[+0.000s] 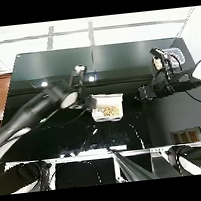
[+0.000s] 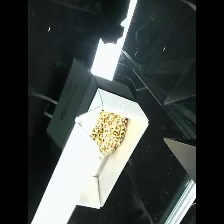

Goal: Fold the box and place the chain.

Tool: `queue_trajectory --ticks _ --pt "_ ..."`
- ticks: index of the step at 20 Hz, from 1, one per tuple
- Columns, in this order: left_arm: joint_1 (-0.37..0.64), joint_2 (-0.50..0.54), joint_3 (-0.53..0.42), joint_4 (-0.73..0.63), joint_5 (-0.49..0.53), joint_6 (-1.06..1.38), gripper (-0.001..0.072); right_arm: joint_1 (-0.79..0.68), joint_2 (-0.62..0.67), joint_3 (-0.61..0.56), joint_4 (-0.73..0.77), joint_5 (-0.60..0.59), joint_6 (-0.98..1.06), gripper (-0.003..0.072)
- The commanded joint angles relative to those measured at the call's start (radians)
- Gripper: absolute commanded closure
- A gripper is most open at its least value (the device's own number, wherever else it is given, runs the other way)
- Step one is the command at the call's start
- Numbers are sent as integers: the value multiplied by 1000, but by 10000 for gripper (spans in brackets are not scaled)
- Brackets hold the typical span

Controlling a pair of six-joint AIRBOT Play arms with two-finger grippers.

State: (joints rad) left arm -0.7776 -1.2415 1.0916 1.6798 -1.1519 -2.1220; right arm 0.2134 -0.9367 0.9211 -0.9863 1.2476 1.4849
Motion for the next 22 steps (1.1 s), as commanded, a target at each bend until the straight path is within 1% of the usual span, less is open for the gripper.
queue_trajectory --ticks 1,2,3,4,5,6,7,8,9,10,12,14,15,18,20,22 --pt "63 252 -174 138 21 61 239 2 1 0 -6 -9 0 425" --pt "115 323 -250 122 71 56 239 2 1 0 -6 -15 0 425" --pt "189 385 -328 53 129 60 239 2 1 0 -6 -25 0 425" --pt "267 421 -391 -77 181 132 239 2 1 0 -6 -36 0 425" --pt "348 433 -447 -306 224 389 239 2 1 0 -6 -49 0 425" --pt "409 429 -488 -539 225 710 239 2 1 0 -6 -61 0 425" --pt "453 419 -523 -729 201 1036 238 2 1 0 -6 -69 0 425" --pt "468 409 -547 -832 187 1308 141 2 1 0 -11 -76 0 425" --pt "465 398 -565 -875 200 1500 -11 2 1 0 -14 -77 0 425" --pt "452 384 -580 -912 236 1661 -8 2 1 0 -14 -78 0 425" --pt "410 354 -587 -929 292 1931 -8 2 1 0 -14 -82 0 425" --pt "365 312 -572 -934 352 2103 -7 2 1 0 -14 -83 0 425" --pt "358 275 -549 -943 361 2121 -7 2 1 0 -14 -83 0 425" --pt "370 124 -462 -964 357 2189 -7 2 1 0 -21 -93 0 425" --pt "377 21 -411 -972 324 2227 -7 2 1 0 -20 -106 0 425" --pt "376 -58 -381 -970 294 2230 -7 2 1 0 -20 -103 0 425"
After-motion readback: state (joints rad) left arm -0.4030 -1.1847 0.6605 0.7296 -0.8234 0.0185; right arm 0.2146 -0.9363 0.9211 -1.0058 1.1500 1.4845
